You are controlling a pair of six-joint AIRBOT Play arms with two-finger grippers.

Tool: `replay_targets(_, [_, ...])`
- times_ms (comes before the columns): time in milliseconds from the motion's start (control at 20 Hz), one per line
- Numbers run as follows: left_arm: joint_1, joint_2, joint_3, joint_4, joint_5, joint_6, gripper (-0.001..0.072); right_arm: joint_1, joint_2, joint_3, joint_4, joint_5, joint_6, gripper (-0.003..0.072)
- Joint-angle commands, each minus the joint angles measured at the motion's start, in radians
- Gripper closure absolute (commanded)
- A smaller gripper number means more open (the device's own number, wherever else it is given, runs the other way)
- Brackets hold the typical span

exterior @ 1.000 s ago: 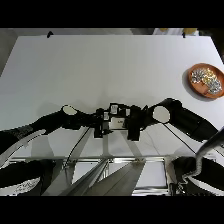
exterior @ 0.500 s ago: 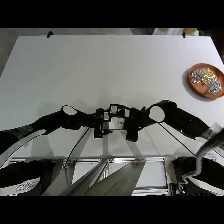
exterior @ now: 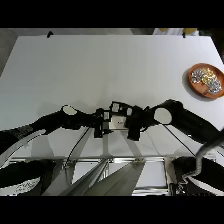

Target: Fold the box and place the chain.

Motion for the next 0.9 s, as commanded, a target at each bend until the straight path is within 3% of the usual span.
replay_targets(0, [0.001,0.000,0.000,0.003,-0.002,0.003,0.0576,-0.013,0.120,0.020,-0.232,-0.011,0.143,0.0673])
replay_targets(200, [0.001,0.000,0.000,0.003,-0.002,0.003,0.0576,-0.277,0.191,0.019,-0.294,0.070,0.216,0.0674])
replay_targets(500, [0.001,0.000,0.000,0.003,-0.002,0.003,0.0576,-0.784,0.102,-0.008,-0.294,0.235,0.447,0.0673])
replay_targets(650, [0.000,0.000,0.000,0.003,-0.002,0.003,0.0576,-0.921,0.042,-0.047,-0.295,0.335,0.506,0.0673])
replay_targets(850, [0.000,0.000,0.000,0.003,-0.003,0.003,0.0576,-0.957,0.025,-0.074,-0.285,0.355,0.521,0.0673])
